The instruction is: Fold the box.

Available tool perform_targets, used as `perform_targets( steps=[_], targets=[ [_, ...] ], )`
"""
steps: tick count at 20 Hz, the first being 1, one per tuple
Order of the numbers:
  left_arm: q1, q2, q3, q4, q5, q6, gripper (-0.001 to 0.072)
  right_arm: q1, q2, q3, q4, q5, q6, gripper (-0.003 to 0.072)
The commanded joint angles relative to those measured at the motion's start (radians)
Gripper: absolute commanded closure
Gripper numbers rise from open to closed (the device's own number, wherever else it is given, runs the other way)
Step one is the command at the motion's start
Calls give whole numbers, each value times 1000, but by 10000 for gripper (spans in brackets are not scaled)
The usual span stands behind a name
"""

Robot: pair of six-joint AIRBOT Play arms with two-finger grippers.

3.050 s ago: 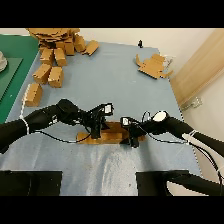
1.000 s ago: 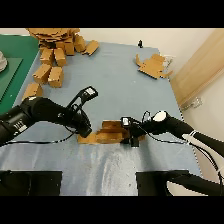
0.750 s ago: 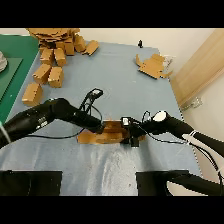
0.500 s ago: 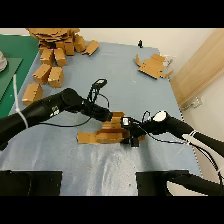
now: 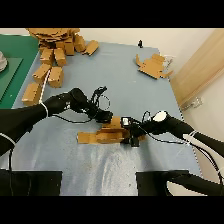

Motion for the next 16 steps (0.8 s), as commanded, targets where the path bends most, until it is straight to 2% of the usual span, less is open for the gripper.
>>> perform_targets(
  steps=[1,12,16],
  targets=[
    [-3,-22,3,-6,-23,0,700,1,1,0,1,0,0,192],
    [10,-44,8,-12,-24,35,700,0,1,0,0,0,1,192],
    [12,-3,8,-146,-25,296,701,0,1,0,0,0,0,192]
  ],
)
